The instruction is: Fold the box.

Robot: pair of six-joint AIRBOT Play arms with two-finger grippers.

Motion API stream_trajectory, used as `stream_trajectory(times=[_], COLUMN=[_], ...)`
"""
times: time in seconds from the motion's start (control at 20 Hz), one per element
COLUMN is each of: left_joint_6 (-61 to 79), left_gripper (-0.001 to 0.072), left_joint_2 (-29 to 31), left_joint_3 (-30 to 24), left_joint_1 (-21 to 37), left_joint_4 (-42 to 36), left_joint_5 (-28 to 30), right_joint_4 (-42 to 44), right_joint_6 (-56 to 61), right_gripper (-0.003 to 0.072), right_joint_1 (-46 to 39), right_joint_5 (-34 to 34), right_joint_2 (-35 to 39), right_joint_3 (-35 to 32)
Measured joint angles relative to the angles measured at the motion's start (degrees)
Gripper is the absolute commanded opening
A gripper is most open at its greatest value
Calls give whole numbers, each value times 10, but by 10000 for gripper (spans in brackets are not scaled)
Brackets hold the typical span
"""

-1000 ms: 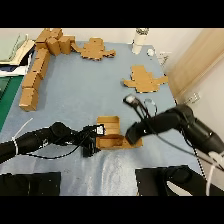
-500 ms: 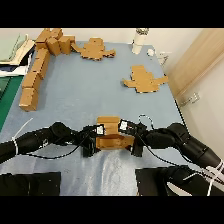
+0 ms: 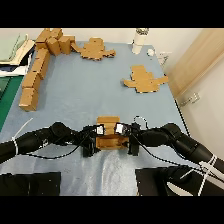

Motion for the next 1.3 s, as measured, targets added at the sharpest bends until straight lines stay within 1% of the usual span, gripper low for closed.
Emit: stream_trajectory(times=[0.05,0.1,0.15,0.7,0.75,0.8,0.85,0.9,0.95,1.3], left_joint_6=[0,0,0,0,0,0,1,1,1,1], left_gripper=[608,608,608,608,608,608,608,608,608,608], left_joint_2=[0,0,0,0,0,0,0,0,0,0], left_joint_3=[0,0,0,0,0,0,0,0,0,0], left_joint_1=[0,0,0,0,0,0,0,0,0,0], left_joint_4=[0,0,0,0,0,0,0,0,0,0], left_joint_5=[0,0,0,0,0,0,0,0,0,0], right_joint_4=[7,12,17,59,65,72,78,84,89,102], right_joint_6=[-8,-15,-21,-75,-80,-86,-91,-96,-100,-126], right_gripper=[212,150,144,150,220,385,465,486,542,545], right_joint_1=[0,1,3,7,7,7,7,7,7,7], right_joint_5=[2,3,5,20,22,23,24,26,26,27], right_joint_2=[-1,-2,-3,-18,-23,-28,-33,-38,-42,-57], right_joint_3=[0,0,0,0,0,0,0,0,0,0])
